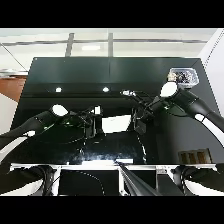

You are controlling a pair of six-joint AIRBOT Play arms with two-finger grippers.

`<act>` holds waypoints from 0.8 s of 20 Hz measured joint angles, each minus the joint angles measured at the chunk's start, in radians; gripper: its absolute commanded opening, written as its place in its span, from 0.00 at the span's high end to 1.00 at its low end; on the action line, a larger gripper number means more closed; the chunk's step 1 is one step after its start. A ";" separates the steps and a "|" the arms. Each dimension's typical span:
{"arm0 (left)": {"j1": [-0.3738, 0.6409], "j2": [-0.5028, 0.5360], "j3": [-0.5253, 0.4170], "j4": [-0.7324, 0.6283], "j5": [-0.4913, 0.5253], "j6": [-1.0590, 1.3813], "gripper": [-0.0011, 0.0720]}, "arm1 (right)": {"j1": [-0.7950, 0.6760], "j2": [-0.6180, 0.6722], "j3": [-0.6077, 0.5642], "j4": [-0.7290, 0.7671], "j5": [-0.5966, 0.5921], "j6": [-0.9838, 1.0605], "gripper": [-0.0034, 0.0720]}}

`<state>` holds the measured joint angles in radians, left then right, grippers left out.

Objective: Fold the box and place the chain.

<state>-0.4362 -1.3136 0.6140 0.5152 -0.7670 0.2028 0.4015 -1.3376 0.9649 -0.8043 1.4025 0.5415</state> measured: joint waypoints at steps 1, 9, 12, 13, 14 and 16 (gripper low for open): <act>0.000 0.000 0.000 0.000 0.000 0.000 0.35 | 0.000 0.000 0.000 0.000 0.005 0.006 0.93; 0.000 0.000 0.000 0.000 0.001 0.000 0.35 | 0.000 0.000 0.000 -0.038 -0.045 0.073 0.93; 0.000 0.000 0.000 0.000 0.001 0.000 0.35 | 0.000 0.000 0.000 -0.043 -0.073 0.080 0.93; 0.000 0.000 0.000 0.000 0.001 0.000 0.35 | 0.000 0.000 0.000 -0.044 -0.083 0.080 0.93; 0.000 0.000 0.000 0.000 0.001 0.000 0.35 | 0.000 0.000 0.000 -0.044 -0.096 0.082 0.93; 0.000 0.000 0.000 0.000 0.001 0.000 0.35 | 0.000 -0.001 0.000 -0.045 -0.111 0.083 0.93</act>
